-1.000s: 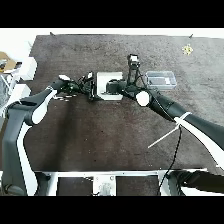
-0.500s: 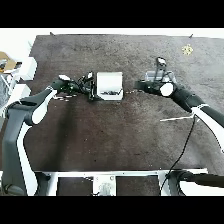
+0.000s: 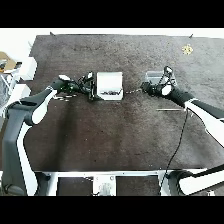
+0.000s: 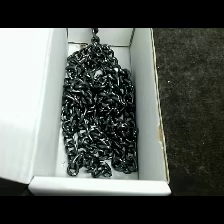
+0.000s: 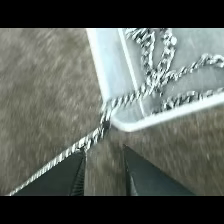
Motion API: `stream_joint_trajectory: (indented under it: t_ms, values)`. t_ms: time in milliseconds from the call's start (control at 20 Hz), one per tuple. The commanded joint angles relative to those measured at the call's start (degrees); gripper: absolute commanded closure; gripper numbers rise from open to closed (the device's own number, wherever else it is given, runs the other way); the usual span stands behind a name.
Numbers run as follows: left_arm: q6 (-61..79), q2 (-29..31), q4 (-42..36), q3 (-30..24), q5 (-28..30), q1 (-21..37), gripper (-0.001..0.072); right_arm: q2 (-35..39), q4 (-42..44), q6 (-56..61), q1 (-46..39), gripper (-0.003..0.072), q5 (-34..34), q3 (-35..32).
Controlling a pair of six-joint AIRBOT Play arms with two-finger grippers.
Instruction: Fold the box and place the chain.
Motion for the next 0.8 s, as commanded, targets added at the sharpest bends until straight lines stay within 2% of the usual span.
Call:
stream_joint_trajectory:
  t_ms: [0,50,100,150,200,450,600,750]
  values:
    - [0.04,-0.02,0.02,0.0,0.02,0.04,0.0366,-4.02,2.6,0.17,0.7,0.0405,-1.68,2.99]
    - [0.02,-0.02,0.0,0.0,0.02,0.04,0.0366,-4.52,2.8,0.17,1.11,0.045,-2.47,3.48]
    - [0.02,-0.02,0.0,0.0,0.0,0.04,0.0367,-4.61,2.75,0.15,1.64,0.0544,-3.58,3.58]
    - [0.02,-0.02,0.02,0.0,0.0,0.04,0.0366,-4.48,2.75,0.15,2.23,0.055,-4.39,3.61]
    - [0.02,-0.02,0.0,0.0,0.02,0.04,0.0366,-3.91,2.71,0.09,2.93,0.0682,-4.33,3.58]
    - [0.02,-0.02,0.02,0.0,0.04,0.04,0.0366,8.44,-4.02,-1.81,10.21,0.0683,-1.38,3.56]
    - [0.02,-0.02,0.02,0.0,0.04,0.04,0.0366,16.26,-5.92,-1.81,14.97,0.0683,-1.84,3.61]
    - [0.02,-0.02,0.02,0.0,0.07,0.04,0.0367,19.85,-6.16,-2.03,19.96,0.0683,-4.15,3.63]
